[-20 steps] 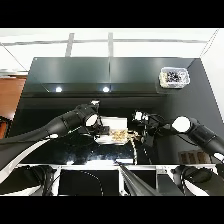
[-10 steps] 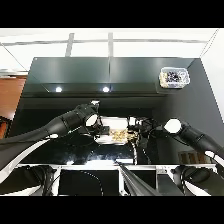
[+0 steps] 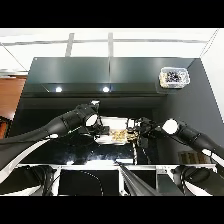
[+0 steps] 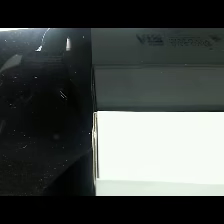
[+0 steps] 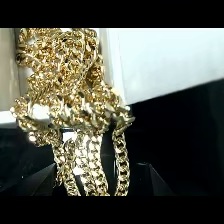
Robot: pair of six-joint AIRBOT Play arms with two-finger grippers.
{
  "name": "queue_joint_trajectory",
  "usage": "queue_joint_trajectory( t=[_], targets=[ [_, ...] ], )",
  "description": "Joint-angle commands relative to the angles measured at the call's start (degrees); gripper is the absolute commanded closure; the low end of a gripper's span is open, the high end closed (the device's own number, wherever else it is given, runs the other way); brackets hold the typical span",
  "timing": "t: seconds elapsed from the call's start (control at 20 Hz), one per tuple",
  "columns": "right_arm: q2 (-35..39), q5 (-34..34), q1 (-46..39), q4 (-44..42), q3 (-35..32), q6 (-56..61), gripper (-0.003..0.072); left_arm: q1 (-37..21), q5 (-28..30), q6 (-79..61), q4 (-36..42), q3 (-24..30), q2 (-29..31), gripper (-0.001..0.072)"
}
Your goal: Fold the box and place the chain.
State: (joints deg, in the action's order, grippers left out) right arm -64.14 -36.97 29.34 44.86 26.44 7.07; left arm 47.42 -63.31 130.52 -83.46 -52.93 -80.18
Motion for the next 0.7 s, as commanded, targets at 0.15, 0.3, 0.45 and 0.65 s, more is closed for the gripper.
queue_joint_trajectory(
  t=[0.15,0.3,0.45,0.65],
  targets=[
    [-0.52,-1.16,0.66,0.94,0.0,2.47,0.0646,0.0,0.02,0.0,-0.02,0.0,0.0,0.0677],
    [0.66,-3.63,0.63,2.23,0.83,8.2,0.0677,0.0,0.0,0.0,-0.02,0.0,0.0,0.0677],
    [5.55,-5.66,0.59,7.69,3.39,19.08,0.0676,0.0,0.0,0.0,0.0,0.0,0.0,0.0677],
    [14.34,-19.04,-0.07,9.46,12.52,31.21,0.0678,0.0,0.02,0.0,-0.02,0.0,0.0,0.0677]
  ],
)
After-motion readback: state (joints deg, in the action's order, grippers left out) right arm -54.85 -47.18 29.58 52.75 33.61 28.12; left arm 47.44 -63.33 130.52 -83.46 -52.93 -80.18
